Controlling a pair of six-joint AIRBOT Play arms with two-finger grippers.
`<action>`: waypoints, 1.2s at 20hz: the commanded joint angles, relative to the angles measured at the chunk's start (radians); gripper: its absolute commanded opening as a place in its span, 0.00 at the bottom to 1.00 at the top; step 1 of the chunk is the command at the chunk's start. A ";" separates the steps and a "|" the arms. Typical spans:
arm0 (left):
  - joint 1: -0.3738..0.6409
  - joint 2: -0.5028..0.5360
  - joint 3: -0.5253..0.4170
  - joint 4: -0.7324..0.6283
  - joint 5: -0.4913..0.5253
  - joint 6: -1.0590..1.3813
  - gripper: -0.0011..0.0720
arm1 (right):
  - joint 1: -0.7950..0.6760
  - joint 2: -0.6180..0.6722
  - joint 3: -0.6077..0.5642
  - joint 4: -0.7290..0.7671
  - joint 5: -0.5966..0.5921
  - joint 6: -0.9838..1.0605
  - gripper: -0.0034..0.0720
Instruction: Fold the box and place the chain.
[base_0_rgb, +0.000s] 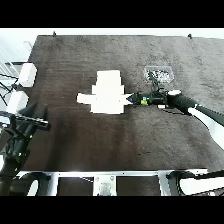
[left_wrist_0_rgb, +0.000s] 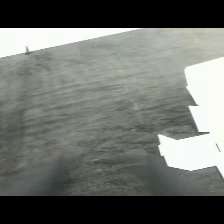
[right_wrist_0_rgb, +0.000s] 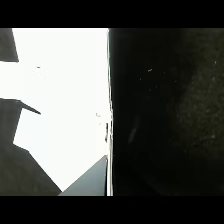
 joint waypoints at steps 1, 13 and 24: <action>0.000 0.001 0.001 -0.002 -0.046 0.002 0.98 | 0.008 0.001 0.001 0.000 -0.020 -0.062 0.06; 0.000 -0.651 0.398 0.005 -0.287 0.002 0.84 | 0.042 0.001 -0.034 0.120 -0.096 -0.174 0.06; 0.000 -1.441 1.343 0.668 -0.874 -0.805 0.84 | 0.045 -0.008 -0.069 0.128 -0.140 -0.322 0.06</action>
